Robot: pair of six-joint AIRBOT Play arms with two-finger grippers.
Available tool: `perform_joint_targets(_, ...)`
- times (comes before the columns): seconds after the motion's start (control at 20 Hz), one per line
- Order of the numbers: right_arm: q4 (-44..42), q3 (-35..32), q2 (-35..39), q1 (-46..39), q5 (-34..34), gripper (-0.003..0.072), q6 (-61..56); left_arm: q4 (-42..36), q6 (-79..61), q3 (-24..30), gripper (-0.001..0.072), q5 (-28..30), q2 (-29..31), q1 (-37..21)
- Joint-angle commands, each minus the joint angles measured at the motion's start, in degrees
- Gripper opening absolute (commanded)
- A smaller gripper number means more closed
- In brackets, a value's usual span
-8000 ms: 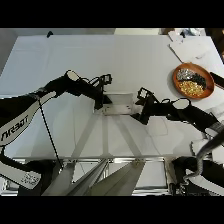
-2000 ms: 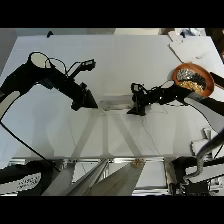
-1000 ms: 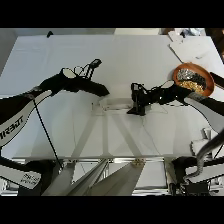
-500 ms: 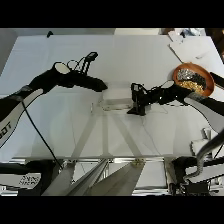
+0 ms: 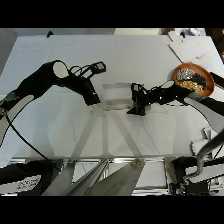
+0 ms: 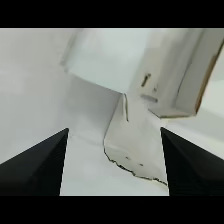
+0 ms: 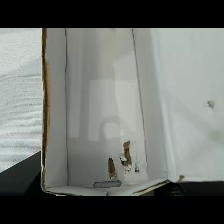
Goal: Fold the box and place the chain.
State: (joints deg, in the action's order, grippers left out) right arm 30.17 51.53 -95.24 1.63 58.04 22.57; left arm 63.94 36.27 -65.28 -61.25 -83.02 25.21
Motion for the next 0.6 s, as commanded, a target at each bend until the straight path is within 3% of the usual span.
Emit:
perform_joint_targets(0.0,0.0,0.0,0.0,0.0,0.0,0.0507,0.0,4.4,-7.9,1.4,0.0635,0.5,0.2,3.7)
perform_joint_targets(0.3,0.0,0.0,0.0,0.0,0.0,0.0507,0.0,7.7,-8.0,1.7,0.0634,1.4,-0.8,3.7)
perform_joint_targets(0.55,0.0,0.0,0.0,0.0,0.0,0.0507,0.0,7.7,-9.5,1.7,0.0633,1.9,-5.1,2.6)
